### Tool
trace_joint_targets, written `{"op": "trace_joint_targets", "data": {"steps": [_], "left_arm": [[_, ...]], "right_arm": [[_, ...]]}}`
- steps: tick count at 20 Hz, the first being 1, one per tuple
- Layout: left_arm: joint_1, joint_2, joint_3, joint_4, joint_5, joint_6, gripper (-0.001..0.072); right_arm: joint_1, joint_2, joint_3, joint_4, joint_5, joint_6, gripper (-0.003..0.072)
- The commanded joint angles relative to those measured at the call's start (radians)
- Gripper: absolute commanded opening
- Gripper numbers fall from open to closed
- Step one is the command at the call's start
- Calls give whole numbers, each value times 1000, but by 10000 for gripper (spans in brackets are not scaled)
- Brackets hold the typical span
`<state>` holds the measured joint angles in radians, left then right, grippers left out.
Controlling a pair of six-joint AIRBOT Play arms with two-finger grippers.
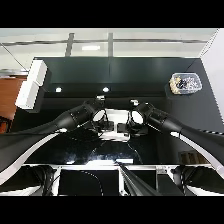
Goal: Fold the box and place the chain.
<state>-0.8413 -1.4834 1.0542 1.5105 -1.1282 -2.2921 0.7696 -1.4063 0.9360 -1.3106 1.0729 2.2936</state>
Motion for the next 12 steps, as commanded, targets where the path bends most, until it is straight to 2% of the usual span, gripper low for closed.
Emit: {"op": "trace_joint_targets", "data": {"steps": [1, 4, 5, 6, 7, 8, 12], "left_arm": [[0, 0, 0, 0, 2, -1, 28], [0, 0, 0, -1, 1, -1, 28], [0, 0, 0, -1, 1, -1, 28], [0, 0, 0, -1, 1, -1, 28], [0, 0, 0, -1, 1, -1, 28], [0, 0, 0, -1, 1, -1, 28], [0, 0, 0, -1, 1, -1, 28]], "right_arm": [[1, -3, 1, 1, -2, 1, 194], [1, -6, 1, 1, 0, 3, 188], [1, -6, 1, 0, 0, 3, 120], [1, -6, 1, -1, -1, 3, 120], [1, -6, 1, -3, -2, 3, 52], [1, -6, 1, -3, -4, 3, 17], [2, -5, 1, 2, -39, -7, 22]]}}
